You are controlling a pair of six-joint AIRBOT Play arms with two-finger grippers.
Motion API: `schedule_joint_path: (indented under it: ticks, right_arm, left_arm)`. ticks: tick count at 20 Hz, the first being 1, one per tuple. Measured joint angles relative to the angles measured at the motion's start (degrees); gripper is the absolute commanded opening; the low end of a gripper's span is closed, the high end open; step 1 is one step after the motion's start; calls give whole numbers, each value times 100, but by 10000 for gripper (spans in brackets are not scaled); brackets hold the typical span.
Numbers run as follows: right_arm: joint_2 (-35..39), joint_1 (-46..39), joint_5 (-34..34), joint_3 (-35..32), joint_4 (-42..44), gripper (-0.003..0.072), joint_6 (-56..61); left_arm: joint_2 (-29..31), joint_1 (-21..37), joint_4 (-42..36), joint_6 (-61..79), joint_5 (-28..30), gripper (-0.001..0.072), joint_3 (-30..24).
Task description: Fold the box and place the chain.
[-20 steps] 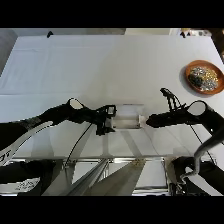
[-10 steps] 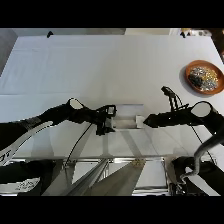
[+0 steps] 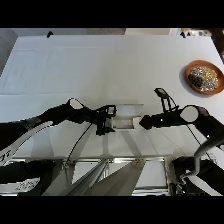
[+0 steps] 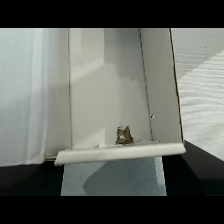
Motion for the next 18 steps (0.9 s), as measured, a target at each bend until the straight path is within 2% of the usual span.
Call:
schedule_joint_path:
  ticks: [7, 18]
  right_arm:
    - [-411, 876, -118, 540, -708, 407, 1176]
    - [-1263, 1561, 415, 1202, -2159, 407, 2986]
  left_arm:
    - [0, 0, -2, 0, -2, 172, 0]
    - [0, 0, -4, -2, -2, 172, 0]
